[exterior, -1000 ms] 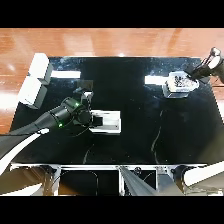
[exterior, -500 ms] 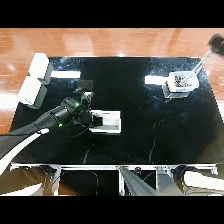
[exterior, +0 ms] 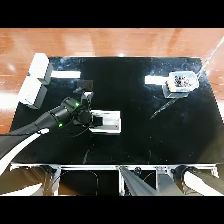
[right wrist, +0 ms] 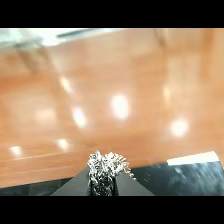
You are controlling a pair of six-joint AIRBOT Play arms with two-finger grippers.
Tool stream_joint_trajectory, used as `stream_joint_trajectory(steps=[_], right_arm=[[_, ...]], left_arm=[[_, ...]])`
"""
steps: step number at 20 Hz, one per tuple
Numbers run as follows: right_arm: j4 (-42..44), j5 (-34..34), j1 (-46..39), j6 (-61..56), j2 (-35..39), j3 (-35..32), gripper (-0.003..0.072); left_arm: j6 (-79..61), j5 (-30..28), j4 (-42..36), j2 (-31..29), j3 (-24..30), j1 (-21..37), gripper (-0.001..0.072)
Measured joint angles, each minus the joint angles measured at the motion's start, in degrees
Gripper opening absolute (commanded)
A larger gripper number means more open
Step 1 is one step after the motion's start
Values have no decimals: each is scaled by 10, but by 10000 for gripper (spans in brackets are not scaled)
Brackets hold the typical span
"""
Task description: Fold the box and place the chain.
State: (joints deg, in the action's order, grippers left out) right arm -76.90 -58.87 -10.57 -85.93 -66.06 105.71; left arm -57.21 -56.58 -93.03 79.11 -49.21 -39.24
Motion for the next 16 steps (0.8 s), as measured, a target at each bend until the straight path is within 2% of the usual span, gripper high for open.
stream_joint_trajectory(steps=[9, 13, 16], right_arm=[[14, -87, 187, 63, 106, 21, 37], [20, -150, 276, 67, 121, 13, 37], [34, -174, 342, 64, 124, -14, 37]], left_arm=[[0, 0, 0, 0, 0, 0, 22], [0, 0, 0, 0, 0, 0, 22], [0, 0, 0, 0, 0, 0, 22]])
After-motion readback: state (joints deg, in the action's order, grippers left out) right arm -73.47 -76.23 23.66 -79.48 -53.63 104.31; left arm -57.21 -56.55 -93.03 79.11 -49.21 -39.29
